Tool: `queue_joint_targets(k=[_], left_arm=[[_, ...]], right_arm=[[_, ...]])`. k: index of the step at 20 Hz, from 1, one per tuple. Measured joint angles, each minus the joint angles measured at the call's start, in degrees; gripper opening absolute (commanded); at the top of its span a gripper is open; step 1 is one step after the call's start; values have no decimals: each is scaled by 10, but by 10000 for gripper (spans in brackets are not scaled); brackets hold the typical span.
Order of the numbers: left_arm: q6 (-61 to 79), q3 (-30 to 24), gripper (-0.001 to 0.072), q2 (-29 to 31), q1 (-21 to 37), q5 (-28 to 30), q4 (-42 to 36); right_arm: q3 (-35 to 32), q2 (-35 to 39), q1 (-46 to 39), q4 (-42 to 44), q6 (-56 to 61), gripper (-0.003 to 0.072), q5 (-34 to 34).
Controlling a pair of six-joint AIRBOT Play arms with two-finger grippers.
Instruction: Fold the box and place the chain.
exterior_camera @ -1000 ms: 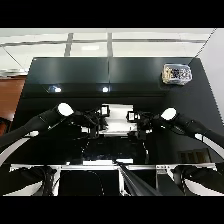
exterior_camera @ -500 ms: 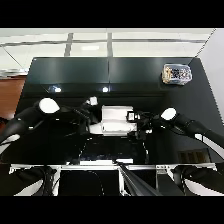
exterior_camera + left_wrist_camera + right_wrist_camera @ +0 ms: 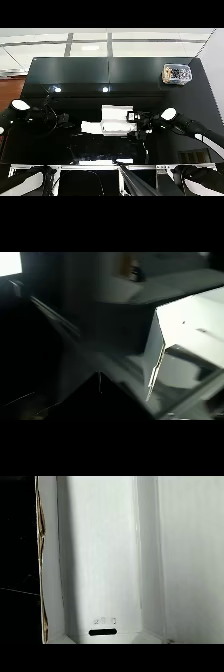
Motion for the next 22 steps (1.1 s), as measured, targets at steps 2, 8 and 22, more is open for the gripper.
queue_joint_targets(k=[2, 8, 22], left_arm=[[6, -5, 23, -45, 4, -7, -40], [61, -9, 24, -115, -92, -1, -148], [1, 123, 559, -128, -216, -35, -118]], right_arm=[[0, 0, 0, 0, 0, 154, 0], [0, 0, 0, 0, 0, 155, 0], [0, 0, 0, 0, 0, 154, 0]])
